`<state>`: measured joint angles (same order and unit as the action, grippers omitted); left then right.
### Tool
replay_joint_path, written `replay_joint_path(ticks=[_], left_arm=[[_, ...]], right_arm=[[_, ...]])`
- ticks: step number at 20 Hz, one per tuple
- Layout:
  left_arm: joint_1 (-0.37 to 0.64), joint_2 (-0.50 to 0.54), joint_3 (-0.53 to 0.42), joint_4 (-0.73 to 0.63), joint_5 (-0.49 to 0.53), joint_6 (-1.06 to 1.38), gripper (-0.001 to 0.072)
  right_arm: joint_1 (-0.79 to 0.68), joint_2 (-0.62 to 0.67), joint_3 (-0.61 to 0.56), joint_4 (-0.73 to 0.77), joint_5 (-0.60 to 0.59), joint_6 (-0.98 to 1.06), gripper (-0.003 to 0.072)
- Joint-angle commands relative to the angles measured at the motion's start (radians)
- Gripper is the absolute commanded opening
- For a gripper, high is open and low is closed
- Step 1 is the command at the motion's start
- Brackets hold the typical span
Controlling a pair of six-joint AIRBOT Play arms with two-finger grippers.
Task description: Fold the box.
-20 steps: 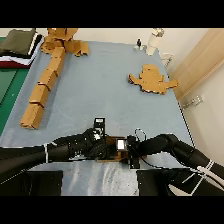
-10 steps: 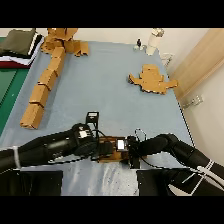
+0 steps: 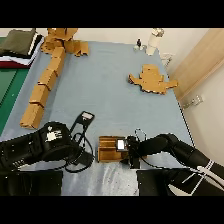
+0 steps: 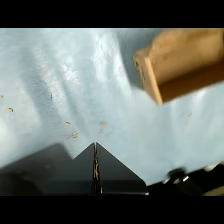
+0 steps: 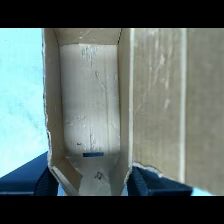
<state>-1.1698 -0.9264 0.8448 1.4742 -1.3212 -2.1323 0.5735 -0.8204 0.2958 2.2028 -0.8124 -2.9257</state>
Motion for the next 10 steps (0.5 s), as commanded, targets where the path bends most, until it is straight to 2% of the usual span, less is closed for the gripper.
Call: replay_joint_path(ticks=[1,3,5,8,9,10], left_arm=[[0.113,0.022,-0.122,-0.235,0.122,0.629,0.0010],[0.242,0.020,-0.194,-0.394,0.197,0.942,0.0010],[0.395,0.007,-0.250,-0.517,0.196,1.234,0.0010],[0.615,-0.016,-0.351,-0.793,0.207,1.699,0.0014],[0.653,-0.020,-0.383,-0.831,0.258,1.812,0.0215],[0.657,-0.020,-0.405,-0.830,0.347,1.853,0.0571]], right_arm=[[0.000,0.001,0.000,0.000,0.000,0.000,0.0505],[0.000,0.001,0.000,0.000,0.000,0.000,0.0505],[0.000,0.001,0.000,0.000,0.000,0.000,0.0505],[0.000,0.001,0.000,0.000,0.000,0.000,0.0505],[0.000,0.001,0.000,0.000,0.000,0.000,0.0505],[0.000,0.001,0.000,0.000,0.000,0.000,0.0505]])
